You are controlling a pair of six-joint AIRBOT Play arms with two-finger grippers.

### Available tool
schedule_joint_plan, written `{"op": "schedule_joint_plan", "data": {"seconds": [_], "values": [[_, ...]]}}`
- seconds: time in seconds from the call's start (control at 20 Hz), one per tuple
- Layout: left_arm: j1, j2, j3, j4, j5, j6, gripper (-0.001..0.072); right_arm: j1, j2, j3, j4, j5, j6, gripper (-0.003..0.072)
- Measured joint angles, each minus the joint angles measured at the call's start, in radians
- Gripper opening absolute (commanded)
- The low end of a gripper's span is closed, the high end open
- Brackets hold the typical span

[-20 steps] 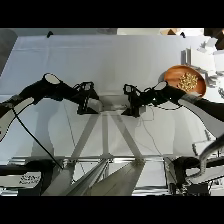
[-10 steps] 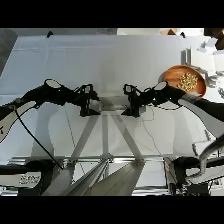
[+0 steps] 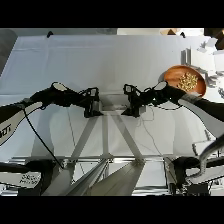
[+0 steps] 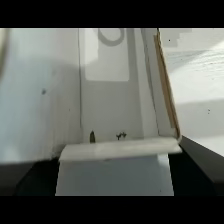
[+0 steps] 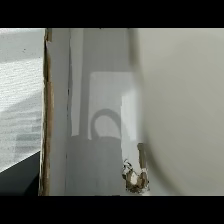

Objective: Fold the box and place the chain.

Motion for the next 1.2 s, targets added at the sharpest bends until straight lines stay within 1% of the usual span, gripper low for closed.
{"op": "schedule_joint_plan", "data": {"seconds": [0.1, 0.15, 0.2, 0.25, 1.2], "values": [[-0.014, -0.002, 0.000, 0.000, 0.013, 0.000, 0.0687, 0.000, 0.000, 0.000, 0.000, 0.000, 0.000, 0.0526], [-0.019, -0.002, 0.000, 0.000, 0.017, 0.001, 0.0543, 0.000, 0.000, 0.000, 0.000, 0.000, 0.000, 0.0526], [-0.023, -0.002, 0.000, 0.001, 0.018, 0.002, 0.0342, 0.000, 0.000, 0.000, 0.000, 0.000, 0.000, 0.0526], [-0.025, -0.002, 0.000, 0.001, 0.019, 0.003, 0.0203, 0.000, 0.000, 0.000, 0.000, 0.000, -0.001, 0.0526], [-0.031, -0.002, 0.000, 0.003, 0.026, 0.002, 0.0210, 0.000, 0.000, 0.000, 0.000, 0.000, 0.000, 0.0526]]}}
